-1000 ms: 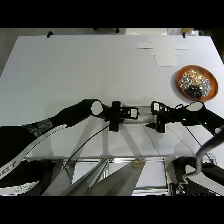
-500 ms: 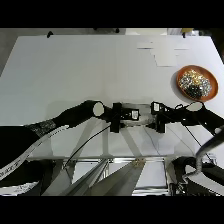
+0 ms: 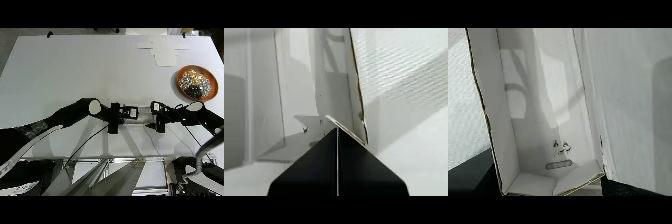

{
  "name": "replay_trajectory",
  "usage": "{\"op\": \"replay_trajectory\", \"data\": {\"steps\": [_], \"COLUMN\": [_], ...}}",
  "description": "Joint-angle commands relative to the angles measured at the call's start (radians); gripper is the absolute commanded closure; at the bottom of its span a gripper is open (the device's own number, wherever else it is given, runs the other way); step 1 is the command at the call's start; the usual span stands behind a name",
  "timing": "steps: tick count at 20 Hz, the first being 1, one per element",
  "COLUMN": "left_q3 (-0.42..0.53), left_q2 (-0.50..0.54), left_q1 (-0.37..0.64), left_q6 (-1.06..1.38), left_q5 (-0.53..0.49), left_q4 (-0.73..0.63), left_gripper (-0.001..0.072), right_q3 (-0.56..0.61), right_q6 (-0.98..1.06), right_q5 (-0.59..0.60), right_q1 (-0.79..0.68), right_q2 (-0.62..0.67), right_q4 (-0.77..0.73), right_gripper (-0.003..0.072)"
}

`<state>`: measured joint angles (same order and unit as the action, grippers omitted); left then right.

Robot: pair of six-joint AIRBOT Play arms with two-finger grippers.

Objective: Fold the box and place the chain.

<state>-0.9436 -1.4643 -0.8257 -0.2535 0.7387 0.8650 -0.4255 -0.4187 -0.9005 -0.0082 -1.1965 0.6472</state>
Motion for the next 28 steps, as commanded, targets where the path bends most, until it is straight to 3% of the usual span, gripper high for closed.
{"op": "replay_trajectory", "data": {"steps": [1, 8, 14, 20, 28], "left_q3": [0.0, 0.0, 0.03, 0.034, 0.034], "left_q2": [0.079, 0.241, 0.175, 0.001, -0.025], "left_q1": [0.033, 0.154, 0.229, 0.212, 0.173], "left_q6": [-0.163, -0.679, -1.215, -1.279, -1.272], "left_q5": [0.082, 0.182, 0.237, 0.221, 0.162], "left_q4": [0.076, 0.223, 0.28, 0.128, 0.0], "left_gripper": [0.0708, 0.0708, 0.0708, 0.0708, 0.0708], "right_q3": [0.0, 0.0, 0.0, 0.0, 0.0], "right_q6": [-0.002, -0.002, -0.002, -0.002, -0.002], "right_q5": [-0.001, -0.001, -0.001, -0.001, -0.001], "right_q1": [0.0, 0.0, 0.0, 0.0, 0.0], "right_q2": [0.001, 0.001, 0.001, 0.001, 0.001], "right_q4": [0.003, 0.003, 0.003, 0.003, 0.003], "right_gripper": [0.0272, 0.0272, 0.0272, 0.0272, 0.0272]}}
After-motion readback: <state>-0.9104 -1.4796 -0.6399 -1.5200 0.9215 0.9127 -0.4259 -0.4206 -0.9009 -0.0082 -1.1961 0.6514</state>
